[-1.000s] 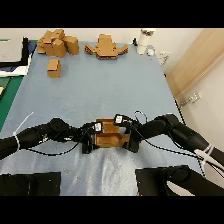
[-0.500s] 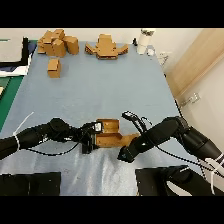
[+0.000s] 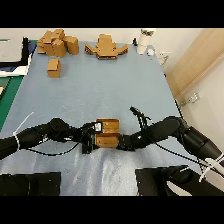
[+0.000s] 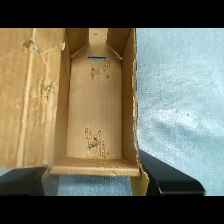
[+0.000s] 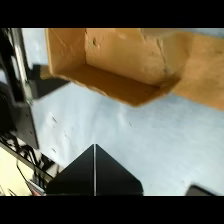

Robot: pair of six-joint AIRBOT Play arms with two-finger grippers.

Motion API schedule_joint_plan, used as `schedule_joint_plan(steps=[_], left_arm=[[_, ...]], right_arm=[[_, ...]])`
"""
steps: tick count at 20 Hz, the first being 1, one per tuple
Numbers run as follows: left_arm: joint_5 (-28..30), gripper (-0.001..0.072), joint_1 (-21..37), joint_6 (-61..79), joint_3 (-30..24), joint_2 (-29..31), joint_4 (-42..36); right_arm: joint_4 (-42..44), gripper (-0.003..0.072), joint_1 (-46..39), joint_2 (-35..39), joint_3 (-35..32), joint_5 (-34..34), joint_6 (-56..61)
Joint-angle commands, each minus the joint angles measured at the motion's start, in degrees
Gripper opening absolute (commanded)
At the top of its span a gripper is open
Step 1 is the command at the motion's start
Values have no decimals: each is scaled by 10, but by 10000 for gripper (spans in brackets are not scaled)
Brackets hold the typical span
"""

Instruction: Fold the box.

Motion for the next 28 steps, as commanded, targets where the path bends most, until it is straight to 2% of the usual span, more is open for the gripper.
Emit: schedule_joint_plan(steps=[1, 8, 15, 24, 28], left_arm=[[0, 446, 0, 0, 1, 0, 0], [0, 446, 0, 0, 1, 0, 0], [-1, 446, 0, 0, 1, 0, 0], [-1, 446, 0, 0, 1, 0, 0], [0, 446, 0, 0, 1, 0, 0]], right_arm=[[10, 5, -1, -13, 16, 102, 20], [4, 5, -7, -223, 168, 105, -95], [-48, 5, -7, -343, 184, 104, -142], [-50, 3, -7, -354, 192, 93, -173], [-99, 3, -25, -280, 231, 64, -173]])
